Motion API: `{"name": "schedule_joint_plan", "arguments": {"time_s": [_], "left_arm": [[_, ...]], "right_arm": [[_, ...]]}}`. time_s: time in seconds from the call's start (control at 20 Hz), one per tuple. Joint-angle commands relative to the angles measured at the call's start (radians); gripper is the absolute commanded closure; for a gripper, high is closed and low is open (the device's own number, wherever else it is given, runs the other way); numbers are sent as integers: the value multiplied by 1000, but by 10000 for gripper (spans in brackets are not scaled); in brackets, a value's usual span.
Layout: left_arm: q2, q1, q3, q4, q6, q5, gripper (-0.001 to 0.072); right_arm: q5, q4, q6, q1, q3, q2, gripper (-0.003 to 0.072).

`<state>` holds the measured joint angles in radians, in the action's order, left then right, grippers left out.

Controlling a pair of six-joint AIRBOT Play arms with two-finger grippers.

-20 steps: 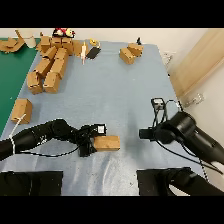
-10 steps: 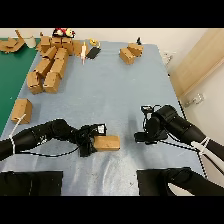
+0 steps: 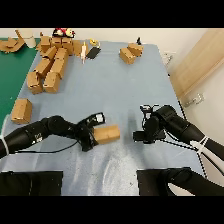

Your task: Fold the box.

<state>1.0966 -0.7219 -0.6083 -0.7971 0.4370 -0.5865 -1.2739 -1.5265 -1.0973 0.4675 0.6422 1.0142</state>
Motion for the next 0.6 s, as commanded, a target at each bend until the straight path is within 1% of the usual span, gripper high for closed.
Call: {"name": "schedule_joint_plan", "arguments": {"time_s": [0.0,0.1,0.2,0.35,0.45,0.55], "left_arm": [[-38,88,-29,-216,340,10,186],[-45,212,-35,-322,518,9,186],[-45,375,-36,-407,678,8,186],[-45,635,-36,-422,717,9,185],[-45,777,-36,-422,718,8,186],[-45,883,-36,-422,716,8,186]], "right_arm": [[2,0,1,0,1,1,680],[1,-1,1,0,1,1,680],[-4,-1,1,0,0,1,680],[-14,-8,1,0,0,1,680],[-17,-8,1,0,1,1,680],[-18,-8,1,0,1,1,680]]}}
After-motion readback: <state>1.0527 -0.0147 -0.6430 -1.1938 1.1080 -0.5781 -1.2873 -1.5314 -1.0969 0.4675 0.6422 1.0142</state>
